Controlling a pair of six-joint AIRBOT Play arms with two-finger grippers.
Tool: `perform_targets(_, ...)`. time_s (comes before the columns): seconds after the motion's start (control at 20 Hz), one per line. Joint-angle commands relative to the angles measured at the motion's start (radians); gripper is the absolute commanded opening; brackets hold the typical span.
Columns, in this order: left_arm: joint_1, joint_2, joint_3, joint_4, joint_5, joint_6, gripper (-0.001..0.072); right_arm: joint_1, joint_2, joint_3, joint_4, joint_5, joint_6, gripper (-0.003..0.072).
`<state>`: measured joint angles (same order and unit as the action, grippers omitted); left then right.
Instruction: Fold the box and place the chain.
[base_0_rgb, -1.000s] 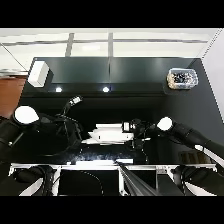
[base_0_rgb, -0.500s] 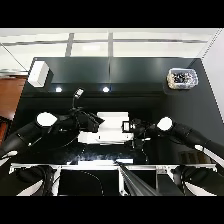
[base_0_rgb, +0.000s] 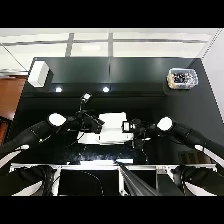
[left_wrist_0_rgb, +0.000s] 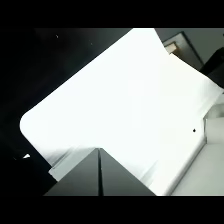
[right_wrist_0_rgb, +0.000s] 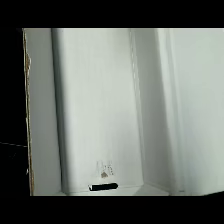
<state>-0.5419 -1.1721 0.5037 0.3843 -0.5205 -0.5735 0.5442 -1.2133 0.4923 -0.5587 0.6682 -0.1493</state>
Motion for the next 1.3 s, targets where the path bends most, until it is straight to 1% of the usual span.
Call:
perform_targets(0.0,-0.005,-0.016,0.009,0.001,-0.016,0.025,0.0028,0.000,-0.001,-0.001,0.000,0.000,0.000,0.0574)
perform_targets(0.05,-0.005,-0.016,0.019,0.012,-0.027,0.025,0.0028,0.000,-0.001,-0.001,0.000,0.000,0.000,0.0574)
perform_targets(0.1,-0.001,-0.011,0.035,0.054,-0.044,0.025,0.0027,0.000,-0.001,-0.001,0.000,0.000,0.000,0.0574)
perform_targets(0.25,0.042,0.050,0.093,0.222,-0.148,-0.008,0.0027,0.000,-0.001,-0.001,0.000,0.000,0.000,0.0574)
perform_targets(0.35,0.108,0.135,0.108,0.366,-0.227,-0.117,0.0027,0.000,-0.001,-0.001,0.000,0.000,0.000,0.0574)
perform_targets(0.45,0.192,0.230,0.103,0.523,-0.323,-0.213,0.0027,0.000,-0.001,-0.001,0.000,0.000,0.000,0.0574)
perform_targets(0.5,0.237,0.276,0.093,0.568,-0.364,-0.224,0.0027,0.000,-0.001,-0.001,0.000,0.000,0.000,0.0574)
perform_targets(0.55,0.286,0.320,0.074,0.568,-0.389,-0.213,0.0028,0.000,-0.001,-0.001,0.000,0.000,0.000,0.0574)
perform_targets(0.6,0.322,0.357,0.045,0.509,-0.413,-0.141,0.0030,0.000,-0.001,-0.001,0.000,0.000,0.000,0.0574)
perform_targets(0.65,0.342,0.383,0.006,0.426,-0.465,0.019,0.0030,0.000,-0.001,-0.001,0.000,0.000,0.000,0.0574)
perform_targets(0.7,0.341,0.393,-0.027,0.400,-0.526,0.180,0.0030,0.000,-0.001,-0.001,0.000,0.000,0.000,0.0574)
perform_targets(0.75,0.335,0.389,-0.055,0.405,-0.571,0.295,0.0041,0.000,-0.001,-0.001,0.000,0.000,0.000,0.0574)
perform_targets(0.8,0.327,0.388,-0.077,0.412,-0.567,0.319,0.0205,0.000,-0.001,-0.001,0.000,0.000,0.000,0.0575)
perform_targets(0.85,0.320,0.388,-0.097,0.409,-0.531,0.319,0.0493,0.000,-0.001,-0.001,0.000,0.000,0.000,0.0575)
perform_targets(0.9,0.310,0.387,-0.113,0.390,-0.484,0.319,0.0714,0.000,-0.001,-0.001,0.000,0.000,0.000,0.0574)
perform_targets(1.0,0.273,0.385,-0.131,0.374,-0.411,0.369,0.0703,0.000,-0.001,-0.001,0.000,0.000,0.000,0.0574)
perform_targets(1.1,0.229,0.374,-0.133,0.373,-0.377,0.468,0.0702,0.000,-0.001,-0.001,0.000,0.000,0.000,0.0574)
perform_targets(1.25,0.155,0.335,-0.133,0.373,-0.344,0.509,0.0699,0.000,-0.001,-0.001,0.000,0.000,0.000,0.0575)
